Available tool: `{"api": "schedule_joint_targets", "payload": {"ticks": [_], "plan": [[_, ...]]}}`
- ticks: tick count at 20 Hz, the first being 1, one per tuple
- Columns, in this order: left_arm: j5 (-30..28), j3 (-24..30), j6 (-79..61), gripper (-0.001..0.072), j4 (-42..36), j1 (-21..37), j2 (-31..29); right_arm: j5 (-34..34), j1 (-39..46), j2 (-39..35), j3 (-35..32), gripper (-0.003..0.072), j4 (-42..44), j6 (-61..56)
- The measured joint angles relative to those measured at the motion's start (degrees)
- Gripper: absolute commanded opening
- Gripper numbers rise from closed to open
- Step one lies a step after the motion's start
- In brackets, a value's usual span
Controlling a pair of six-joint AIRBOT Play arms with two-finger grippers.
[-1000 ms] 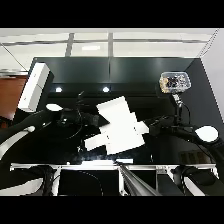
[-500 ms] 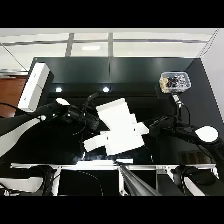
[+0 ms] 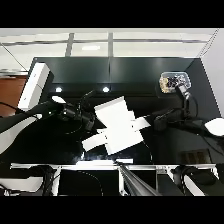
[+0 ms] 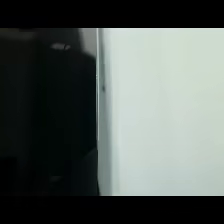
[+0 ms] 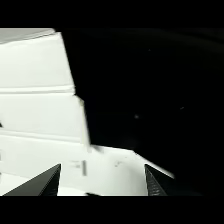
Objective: Fold the box and place the chain.
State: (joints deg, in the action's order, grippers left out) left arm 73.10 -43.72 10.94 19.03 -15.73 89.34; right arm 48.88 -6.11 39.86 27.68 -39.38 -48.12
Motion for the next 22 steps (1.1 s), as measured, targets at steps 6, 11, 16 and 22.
{"api": "schedule_joint_targets", "payload": {"ticks": [6,11,16,22], "plan": [[-16.2,3.15,-16.76,0.0022,1.79,-8.76,-12.83,12.09,1.46,0.02,6.05,0.061,-16.65,3.48],[-30.4,7.19,-27.8,0.0023,5.03,-17.25,-16.5,12.9,-3.48,0.07,3.17,0.061,-17.46,14.43],[-35.19,9.75,-30.58,0.0024,6.64,-19.19,-16.65,6.86,-10.95,0.11,-1.7,0.061,-17.42,23.58],[-36.57,10.32,-30.64,0.0025,10.4,-19.58,-15.34,3.23,-15.47,0.37,-4.66,0.061,-17.46,26.56]]}}
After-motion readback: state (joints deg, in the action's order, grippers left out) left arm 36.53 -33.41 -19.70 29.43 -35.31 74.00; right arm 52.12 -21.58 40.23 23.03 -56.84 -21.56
